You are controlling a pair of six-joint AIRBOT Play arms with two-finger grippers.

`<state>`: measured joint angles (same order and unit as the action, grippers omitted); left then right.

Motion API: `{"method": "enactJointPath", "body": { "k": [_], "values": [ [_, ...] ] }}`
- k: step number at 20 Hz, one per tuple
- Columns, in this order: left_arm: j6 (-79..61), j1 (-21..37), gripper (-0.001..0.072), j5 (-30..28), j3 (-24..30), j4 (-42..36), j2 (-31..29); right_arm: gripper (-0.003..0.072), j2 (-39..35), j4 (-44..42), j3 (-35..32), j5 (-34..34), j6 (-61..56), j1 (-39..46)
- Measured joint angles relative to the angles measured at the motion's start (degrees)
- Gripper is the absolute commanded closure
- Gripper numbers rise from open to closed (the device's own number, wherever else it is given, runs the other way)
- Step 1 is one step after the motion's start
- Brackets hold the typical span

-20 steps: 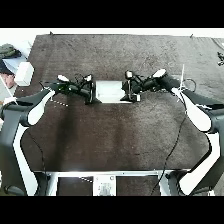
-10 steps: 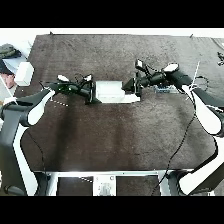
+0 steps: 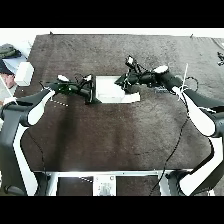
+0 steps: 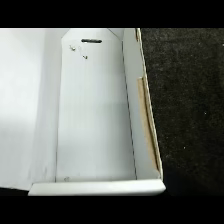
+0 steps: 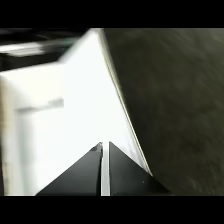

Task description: Fold the box and place the chain.

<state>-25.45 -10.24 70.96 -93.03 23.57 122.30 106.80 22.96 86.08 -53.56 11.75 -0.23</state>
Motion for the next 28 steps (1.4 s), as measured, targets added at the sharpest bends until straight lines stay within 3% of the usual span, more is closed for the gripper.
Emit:
{"method": "enactJointPath", "body": {
  "k": [1, 5, 17, 19, 21, 22, 23, 28],
  "values": [
    [0.00, 0.00, 0.0305, 0.00, 0.00, 0.00, 0.00, 0.0700, 0.63, -0.09, 0.00, 1.20, -0.35, -0.15],
    [0.13, 0.00, 0.0305, -0.02, 0.00, 0.00, 0.00, 0.0701, 3.08, -0.20, 0.00, 4.50, -0.83, 0.00],
    [-0.09, -0.02, 0.0305, 0.07, 0.00, 0.02, 0.00, 0.0696, 3.08, 3.34, -0.02, 4.33, -0.98, 0.24],
    [-0.09, 0.00, 0.0305, 0.09, 0.00, 0.02, 0.00, 0.0488, 0.02, 4.15, 0.00, 4.24, -1.01, 0.96],
    [-0.09, 0.00, 0.0305, 0.07, 0.00, 0.02, 0.00, 0.0442, -3.15, 6.95, 0.02, 2.95, -1.05, 1.53],
    [-0.09, 0.00, 0.0305, 0.04, 0.00, 0.02, 0.00, 0.0217, -4.42, 8.81, 0.02, 1.88, -1.36, 1.90],
    [-0.07, 0.00, 0.0305, 0.04, 0.00, 0.02, 0.00, 0.0097, -5.51, 10.86, 0.02, 0.50, -1.62, 2.34],
    [-0.07, 0.00, 0.0305, 0.02, 0.00, 0.02, 0.00, 0.0098, -7.08, 21.11, -1.07, -5.25, -3.37, 2.29]
  ]
}}
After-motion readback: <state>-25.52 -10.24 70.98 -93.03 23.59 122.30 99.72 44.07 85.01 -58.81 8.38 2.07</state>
